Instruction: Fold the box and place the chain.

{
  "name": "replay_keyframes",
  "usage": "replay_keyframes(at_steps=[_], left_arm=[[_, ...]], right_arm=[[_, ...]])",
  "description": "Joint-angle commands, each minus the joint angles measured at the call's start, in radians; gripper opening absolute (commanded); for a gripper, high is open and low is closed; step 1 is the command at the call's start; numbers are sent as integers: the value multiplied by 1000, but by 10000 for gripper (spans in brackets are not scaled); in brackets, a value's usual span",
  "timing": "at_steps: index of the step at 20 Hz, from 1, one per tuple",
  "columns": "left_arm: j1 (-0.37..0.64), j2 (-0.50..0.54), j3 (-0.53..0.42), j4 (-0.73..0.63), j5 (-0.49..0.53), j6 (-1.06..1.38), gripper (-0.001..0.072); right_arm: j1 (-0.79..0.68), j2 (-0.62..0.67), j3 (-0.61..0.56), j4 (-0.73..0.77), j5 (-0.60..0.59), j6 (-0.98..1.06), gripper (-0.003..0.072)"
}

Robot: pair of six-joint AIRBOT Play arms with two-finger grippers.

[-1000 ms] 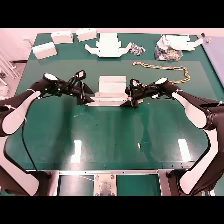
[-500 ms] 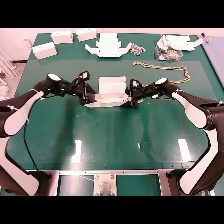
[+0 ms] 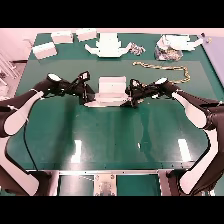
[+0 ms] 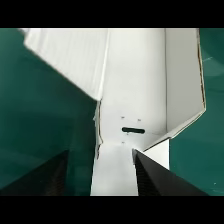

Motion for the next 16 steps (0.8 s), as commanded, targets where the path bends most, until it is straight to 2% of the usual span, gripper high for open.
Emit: replay_keyframes(at_steps=[1, 3, 16], left_arm=[[28, 3, 2, -7, -33, 0, 468], [26, 3, 2, -9, -71, 0, 468], [14, 3, 2, -8, -148, -1, 466]], right_arm=[[0, 0, 0, 0, 1, -1, 554], [0, 0, 0, 0, 1, 0, 554], [0, 0, 0, 0, 1, 0, 554]])
